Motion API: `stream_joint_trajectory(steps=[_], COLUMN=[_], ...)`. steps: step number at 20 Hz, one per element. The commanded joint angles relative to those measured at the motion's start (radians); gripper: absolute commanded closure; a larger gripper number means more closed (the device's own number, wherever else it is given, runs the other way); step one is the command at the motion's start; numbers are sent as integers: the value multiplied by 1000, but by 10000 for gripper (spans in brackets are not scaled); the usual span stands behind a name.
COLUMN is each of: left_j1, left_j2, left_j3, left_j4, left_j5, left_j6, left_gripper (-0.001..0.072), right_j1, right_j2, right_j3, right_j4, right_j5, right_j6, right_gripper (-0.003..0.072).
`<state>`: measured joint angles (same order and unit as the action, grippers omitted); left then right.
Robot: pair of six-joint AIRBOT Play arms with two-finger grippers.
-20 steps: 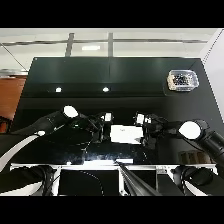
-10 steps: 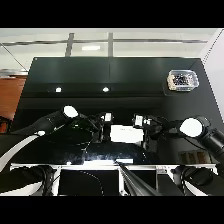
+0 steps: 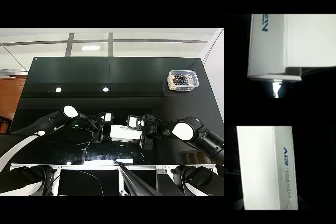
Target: Fold the box and place the chain.
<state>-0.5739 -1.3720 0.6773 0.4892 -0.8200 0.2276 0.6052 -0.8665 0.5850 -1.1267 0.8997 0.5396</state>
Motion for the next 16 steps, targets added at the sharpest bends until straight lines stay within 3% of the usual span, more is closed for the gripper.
stream_joint_trajectory(steps=[1,6,12,16], left_j1=[-1,-1,-1,-1], left_j2=[-1,-1,-1,-1], left_j3=[0,0,0,0], left_j4=[0,0,0,0], left_j5=[0,0,0,0], left_j6=[0,0,0,0], left_gripper=[427,427,427,427], right_j1=[5,5,-59,-47], right_j2=[14,58,53,4], right_j3=[53,179,161,89], right_j4=[-4,-4,-8,-10], right_j5=[55,191,195,179], right_j6=[16,138,151,144], right_gripper=[-18,-18,-18,-18])
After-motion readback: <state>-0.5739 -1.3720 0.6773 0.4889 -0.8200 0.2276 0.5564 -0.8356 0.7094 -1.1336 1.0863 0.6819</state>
